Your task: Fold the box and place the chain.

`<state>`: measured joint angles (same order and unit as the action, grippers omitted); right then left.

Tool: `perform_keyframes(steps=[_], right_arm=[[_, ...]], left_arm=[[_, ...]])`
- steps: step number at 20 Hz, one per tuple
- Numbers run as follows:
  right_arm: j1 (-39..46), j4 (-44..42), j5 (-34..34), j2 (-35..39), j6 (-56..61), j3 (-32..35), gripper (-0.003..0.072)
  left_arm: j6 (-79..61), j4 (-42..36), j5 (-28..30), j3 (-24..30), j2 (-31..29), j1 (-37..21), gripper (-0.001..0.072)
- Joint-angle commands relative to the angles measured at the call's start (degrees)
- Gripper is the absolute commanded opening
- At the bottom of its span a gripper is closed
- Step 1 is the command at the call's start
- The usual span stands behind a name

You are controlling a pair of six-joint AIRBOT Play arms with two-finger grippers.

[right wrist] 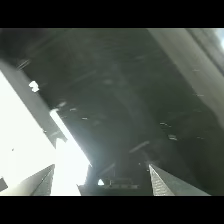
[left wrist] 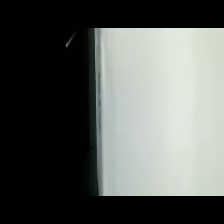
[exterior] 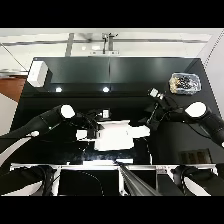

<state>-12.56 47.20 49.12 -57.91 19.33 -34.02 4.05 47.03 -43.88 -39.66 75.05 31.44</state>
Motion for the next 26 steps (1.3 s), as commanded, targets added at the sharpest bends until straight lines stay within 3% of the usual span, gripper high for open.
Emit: perform_keyframes(steps=[1, 4, 6, 12, 20, 23, 26], right_arm=[[-2.6, 0.1, 3.5, 0.0, -1.2, 2.2, 0.0708], [-5.1, 3.5, 10.1, 0.0, -1.1, 2.7, 0.0708], [-7.3, 6.6, 10.2, 0.0, -1.2, 4.1, 0.0708], [-15.5, 7.0, 5.3, 0.0, -2.7, 8.9, 0.0708], [-25.4, 6.2, -11.3, 0.0, -2.7, 9.4, 0.0708], [-26.8, 6.3, -10.9, 0.0, 0.6, 8.0, 0.0708], [-26.8, 9.0, -6.0, 0.0, 5.9, 4.6, 0.0707]], left_arm=[[-0.2, 0.9, 0.0, 0.0, 0.4, 0.0, 0.0029], [-0.2, 0.9, 0.0, 0.0, 0.4, 0.0, 0.0029], [-0.2, 0.9, 0.0, 0.0, 0.4, 0.0, 0.0029], [-0.2, 0.9, 0.0, 0.0, 0.4, 0.0, 0.0029], [-0.2, 0.9, -0.1, 0.0, 0.4, 0.0, 0.0029], [-0.2, 0.9, -0.2, 0.0, 0.4, 0.0, 0.0029], [-0.2, 0.9, -0.3, 0.0, 0.4, 0.0, 0.0029]])
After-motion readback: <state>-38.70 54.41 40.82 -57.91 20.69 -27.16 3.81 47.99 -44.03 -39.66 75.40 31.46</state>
